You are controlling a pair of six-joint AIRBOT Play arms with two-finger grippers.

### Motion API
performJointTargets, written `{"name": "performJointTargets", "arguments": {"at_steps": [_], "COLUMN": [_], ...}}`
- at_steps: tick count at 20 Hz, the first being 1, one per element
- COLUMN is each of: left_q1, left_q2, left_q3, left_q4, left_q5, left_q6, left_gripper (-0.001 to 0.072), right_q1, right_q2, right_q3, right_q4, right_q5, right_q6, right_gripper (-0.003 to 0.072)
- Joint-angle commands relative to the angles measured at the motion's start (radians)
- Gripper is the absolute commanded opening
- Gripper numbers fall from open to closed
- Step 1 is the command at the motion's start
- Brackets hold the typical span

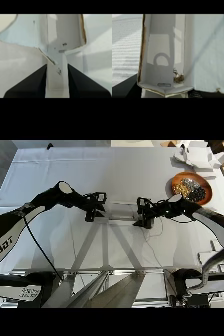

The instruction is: Fold the box and place the chain.

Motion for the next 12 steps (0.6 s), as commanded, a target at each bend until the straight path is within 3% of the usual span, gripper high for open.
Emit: {"name": "performJointTargets", "arguments": {"at_steps": [1, 3, 12], "left_q1": [-0.01, -0.017, -0.021], "left_q2": [-0.002, -0.002, -0.002], "left_q3": [-0.001, 0.0, 0.0], "left_q4": [-0.013, -0.013, -0.049], "left_q5": [0.005, 0.004, -0.016], "left_q6": [0.032, 0.076, 0.093], "left_gripper": [0.027, 0.0197, 0.0195], "right_q1": [0.0, 0.0, 0.0], "right_q2": [0.0, 0.0, 0.0], "right_q3": [0.0, 0.0, 0.0], "right_q4": [0.0, 0.0, 0.0], "right_q5": [0.0, 0.0, 0.0], "right_q6": [0.0, 0.0, 0.0], "right_gripper": [0.0435, 0.0435, 0.0435]}}
